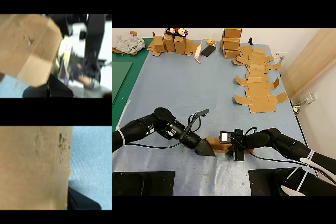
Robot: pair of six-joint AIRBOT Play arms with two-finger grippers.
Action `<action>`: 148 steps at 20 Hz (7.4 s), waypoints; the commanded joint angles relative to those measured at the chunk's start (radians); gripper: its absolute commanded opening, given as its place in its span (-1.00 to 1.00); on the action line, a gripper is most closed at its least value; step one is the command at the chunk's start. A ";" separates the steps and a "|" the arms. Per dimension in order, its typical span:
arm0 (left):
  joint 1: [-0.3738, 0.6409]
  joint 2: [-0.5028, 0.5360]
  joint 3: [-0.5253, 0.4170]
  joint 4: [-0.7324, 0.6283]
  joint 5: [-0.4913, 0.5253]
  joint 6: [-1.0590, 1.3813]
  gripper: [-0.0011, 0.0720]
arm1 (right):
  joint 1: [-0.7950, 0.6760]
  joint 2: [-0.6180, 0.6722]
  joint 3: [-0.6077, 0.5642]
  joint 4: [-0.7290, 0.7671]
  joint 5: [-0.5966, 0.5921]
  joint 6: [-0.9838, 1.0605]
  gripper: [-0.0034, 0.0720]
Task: Fold the box.
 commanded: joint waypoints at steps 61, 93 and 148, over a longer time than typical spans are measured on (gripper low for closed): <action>0.191 0.230 0.056 0.402 0.218 0.345 -0.95 | -0.001 0.000 0.000 -0.007 0.000 0.000 0.44; -0.052 0.161 -0.076 0.471 0.378 0.748 0.18 | -0.001 0.000 0.000 -0.007 0.000 0.000 0.44; -0.100 0.135 -0.076 0.427 0.426 0.683 -0.94 | -0.001 0.000 0.000 -0.007 0.000 0.000 0.44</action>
